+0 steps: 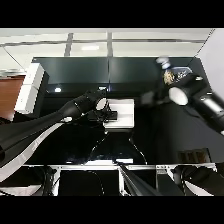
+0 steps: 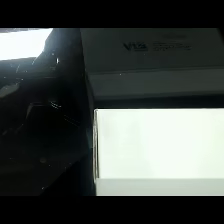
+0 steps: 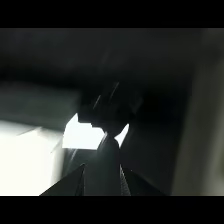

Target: Fold the box and place the chain.

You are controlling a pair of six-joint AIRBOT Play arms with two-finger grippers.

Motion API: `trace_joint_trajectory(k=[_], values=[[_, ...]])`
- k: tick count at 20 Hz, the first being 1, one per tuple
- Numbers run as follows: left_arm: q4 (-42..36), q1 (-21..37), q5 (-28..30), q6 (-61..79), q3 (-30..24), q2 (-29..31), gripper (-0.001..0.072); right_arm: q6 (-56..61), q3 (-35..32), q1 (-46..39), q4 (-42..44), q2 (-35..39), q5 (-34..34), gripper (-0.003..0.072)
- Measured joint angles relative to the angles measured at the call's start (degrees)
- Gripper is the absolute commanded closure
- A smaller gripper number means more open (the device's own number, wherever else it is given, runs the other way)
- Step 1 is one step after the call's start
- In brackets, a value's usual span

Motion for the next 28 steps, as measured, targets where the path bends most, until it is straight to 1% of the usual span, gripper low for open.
trace_joint_trajectory(k=[1,2,3,5,6,7,9,11,15,17,18,20,24,25,26,27,28], values=[[0.04,0.00,-0.02,-0.02,0.00,0.00,0.0676,0.00,-0.48,-2.62,-3.85,0.42,-3.37,0.0422],[0.04,0.00,-0.04,0.00,0.00,0.00,0.0676,0.00,-1.11,-5.95,-6.99,0.26,-8.15,0.0254],[0.24,0.00,-0.07,-0.02,0.00,0.00,0.0676,0.04,-1.66,-9.27,-9.05,-0.68,-12.90,-0.0022],[0.22,0.00,-0.15,-0.02,0.00,0.00,0.0676,1.20,-2.19,-16.68,-9.35,-5.01,-20.41,-0.0023],[0.22,0.00,-0.24,-0.04,0.00,0.00,0.0676,1.64,-1.75,-20.00,-7.48,-7.78,-22.67,-0.0023],[0.22,0.00,-0.22,-0.04,0.00,0.00,0.0676,1.73,-0.35,-23.34,-4.50,-11.19,-24.57,-0.0023],[0.22,0.00,-0.22,-0.04,0.00,0.00,0.0676,0.74,5.09,-28.37,0.79,-18.08,-24.96,-0.0022],[0.22,0.00,-0.22,-0.04,0.00,0.00,0.0676,0.20,13.53,-32.15,4.13,-25.42,-20.70,-0.0016],[0.20,0.00,-0.22,-0.04,0.00,0.00,0.0676,1.79,33.22,-38.29,7.76,-39.78,-7.65,-0.0015],[0.20,0.00,-0.22,-0.04,0.00,0.00,0.0676,2.23,39.80,-39.93,8.92,-44.72,-2.69,-0.0014],[0.20,0.00,-0.22,-0.04,0.00,0.00,0.0676,2.64,42.16,-40.52,9.18,-46.66,-0.79,-0.0014],[0.17,0.00,-0.26,-0.04,0.00,0.00,0.0676,3.69,45.00,-41.24,9.60,-49.20,0.70,-0.0014],[-0.02,0.00,-0.50,-0.04,0.00,0.00,0.0676,5.20,47.30,-41.83,10.21,-52.24,0.76,-0.0014],[-0.02,0.00,-0.48,-0.02,0.00,0.00,0.0676,5.44,47.54,-41.92,10.29,-52.74,1.01,0.0012],[-0.02,0.00,-0.52,-0.04,0.00,0.00,0.0676,5.57,47.71,-41.94,10.34,-53.11,1.18,0.0252],[-0.02,0.00,-0.52,-0.04,0.00,0.00,0.0676,5.66,47.76,-42.01,10.32,-53.46,1.53,0.0399],[-0.02,0.00,-0.50,-0.04,0.00,0.00,0.0676,5.60,47.87,-42.05,10.29,-53.66,2.21,0.0587]])
